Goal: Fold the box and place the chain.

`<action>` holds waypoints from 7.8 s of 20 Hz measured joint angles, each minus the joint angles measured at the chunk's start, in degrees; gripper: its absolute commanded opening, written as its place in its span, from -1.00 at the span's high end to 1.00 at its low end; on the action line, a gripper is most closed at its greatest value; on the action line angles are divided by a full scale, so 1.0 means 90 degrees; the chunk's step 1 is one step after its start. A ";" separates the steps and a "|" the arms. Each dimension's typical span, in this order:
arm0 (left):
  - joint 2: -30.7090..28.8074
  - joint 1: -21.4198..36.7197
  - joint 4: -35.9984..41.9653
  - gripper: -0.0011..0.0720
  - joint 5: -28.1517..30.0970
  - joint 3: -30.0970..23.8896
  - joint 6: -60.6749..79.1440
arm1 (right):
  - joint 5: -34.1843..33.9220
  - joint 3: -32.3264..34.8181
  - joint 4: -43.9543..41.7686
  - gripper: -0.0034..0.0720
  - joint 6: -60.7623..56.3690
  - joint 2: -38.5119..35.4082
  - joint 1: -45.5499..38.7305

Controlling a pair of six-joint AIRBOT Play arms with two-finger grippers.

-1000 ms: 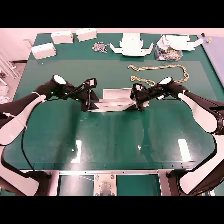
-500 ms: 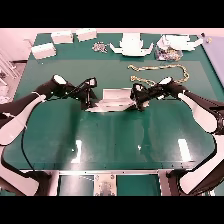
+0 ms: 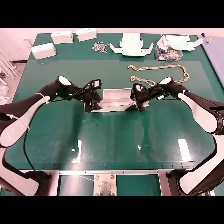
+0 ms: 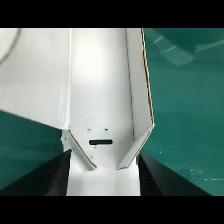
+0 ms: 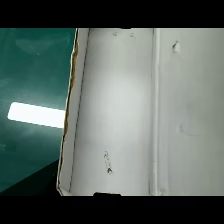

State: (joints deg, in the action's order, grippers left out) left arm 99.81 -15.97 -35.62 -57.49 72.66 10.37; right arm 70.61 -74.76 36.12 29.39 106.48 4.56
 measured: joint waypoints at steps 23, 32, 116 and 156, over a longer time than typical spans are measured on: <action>0.0155 -0.0158 0.0532 0.29 0.0364 0.0007 0.0641 | -0.0012 0.0000 -0.0007 -0.41 -0.0007 0.0000 0.0000; 0.0369 -0.0165 0.1275 -0.42 0.0634 0.0012 0.1557 | -0.0032 0.0000 -0.0012 -0.41 -0.0010 0.0000 -0.0007; -0.0153 0.0532 -0.0277 0.92 -0.0221 -0.0381 -0.7002 | -0.0007 0.0000 -0.0005 -0.41 -0.0002 0.0000 0.0005; -0.0134 -0.0029 0.0517 0.44 -0.0357 0.0189 -0.6829 | -0.0010 0.0000 0.0005 -0.41 -0.0007 0.0000 -0.0007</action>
State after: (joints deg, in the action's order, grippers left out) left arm 98.61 -16.23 -30.96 -60.71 74.37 -51.09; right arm 70.52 -74.76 36.16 29.32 106.48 4.49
